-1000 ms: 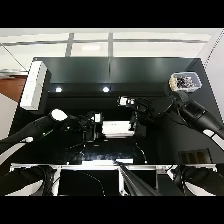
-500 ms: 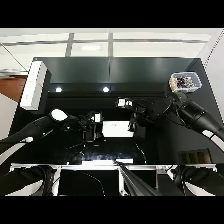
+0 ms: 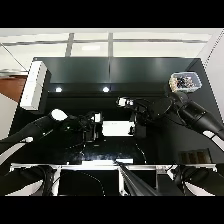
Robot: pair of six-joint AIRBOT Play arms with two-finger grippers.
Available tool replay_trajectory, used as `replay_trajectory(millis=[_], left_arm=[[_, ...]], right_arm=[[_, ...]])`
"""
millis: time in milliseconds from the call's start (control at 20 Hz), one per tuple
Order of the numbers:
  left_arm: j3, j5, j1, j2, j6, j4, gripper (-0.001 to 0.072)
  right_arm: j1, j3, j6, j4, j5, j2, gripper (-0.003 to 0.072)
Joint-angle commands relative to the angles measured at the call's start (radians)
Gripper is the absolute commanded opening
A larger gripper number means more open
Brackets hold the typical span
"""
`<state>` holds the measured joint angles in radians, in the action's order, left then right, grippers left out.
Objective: Fold the box and place the chain.
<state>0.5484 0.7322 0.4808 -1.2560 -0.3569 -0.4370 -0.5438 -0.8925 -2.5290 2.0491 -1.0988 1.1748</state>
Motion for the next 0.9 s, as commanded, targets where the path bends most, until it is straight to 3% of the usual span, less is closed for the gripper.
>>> replay_trajectory(millis=[0, 150, 200, 250, 300, 850], left_arm=[[0.000, 0.001, 0.001, -0.001, 0.000, 0.000, 0.0399], [0.000, 0.001, 0.001, -0.001, 0.000, 0.000, 0.0399], [0.000, 0.000, 0.001, -0.001, 0.000, 0.000, 0.0399], [0.000, 0.001, 0.001, -0.001, 0.000, 0.000, 0.0399], [0.000, 0.001, 0.001, -0.001, 0.000, 0.000, 0.0399], [0.000, 0.001, 0.001, -0.001, 0.000, 0.000, 0.0399]], right_arm=[[-0.001, 0.000, 0.002, -0.053, -0.008, -0.002, 0.0621], [-0.001, 0.000, 0.054, -0.072, 0.063, -0.002, 0.0580], [-0.001, 0.000, 0.054, -0.072, 0.071, -0.002, 0.0424], [-0.001, 0.000, 0.054, -0.071, 0.070, -0.002, 0.0331], [-0.001, 0.000, 0.057, -0.072, 0.067, -0.002, 0.0312], [-0.002, 0.000, 0.058, -0.042, 0.021, -0.002, 0.0314]])
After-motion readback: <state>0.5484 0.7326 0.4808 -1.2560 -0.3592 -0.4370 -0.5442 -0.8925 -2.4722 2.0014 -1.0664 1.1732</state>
